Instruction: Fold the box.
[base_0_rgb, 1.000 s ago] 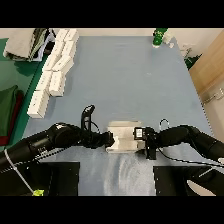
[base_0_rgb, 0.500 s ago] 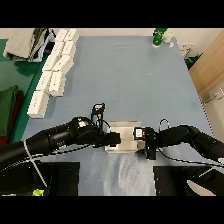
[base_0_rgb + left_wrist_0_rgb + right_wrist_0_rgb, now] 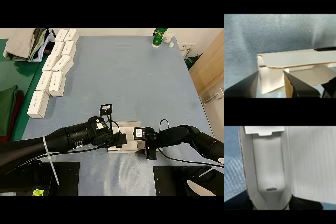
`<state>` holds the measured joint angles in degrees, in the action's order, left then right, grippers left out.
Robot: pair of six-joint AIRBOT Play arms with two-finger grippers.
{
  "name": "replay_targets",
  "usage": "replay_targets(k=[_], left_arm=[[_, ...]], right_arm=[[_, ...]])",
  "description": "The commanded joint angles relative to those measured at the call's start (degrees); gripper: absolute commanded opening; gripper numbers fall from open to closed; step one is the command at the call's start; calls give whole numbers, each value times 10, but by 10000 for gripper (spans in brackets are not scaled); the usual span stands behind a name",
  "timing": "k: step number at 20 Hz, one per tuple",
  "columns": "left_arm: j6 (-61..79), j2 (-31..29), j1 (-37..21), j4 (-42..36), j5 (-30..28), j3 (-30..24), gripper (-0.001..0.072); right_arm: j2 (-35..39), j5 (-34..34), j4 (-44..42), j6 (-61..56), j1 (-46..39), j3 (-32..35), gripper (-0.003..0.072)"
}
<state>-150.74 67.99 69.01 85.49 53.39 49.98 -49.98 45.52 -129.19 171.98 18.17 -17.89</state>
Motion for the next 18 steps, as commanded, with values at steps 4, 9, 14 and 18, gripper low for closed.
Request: replay_targets(k=[4,9,14,18], left_arm=[[-49,21,14,6,34,19,343],[-49,21,13,12,60,20,225],[-49,21,13,20,86,20,227],[-53,22,13,22,84,20,228]], right_arm=[[0,0,0,0,0,0,520],[0,0,0,0,0,0,520],[0,0,0,0,0,0,520],[0,0,0,0,0,0,520]])
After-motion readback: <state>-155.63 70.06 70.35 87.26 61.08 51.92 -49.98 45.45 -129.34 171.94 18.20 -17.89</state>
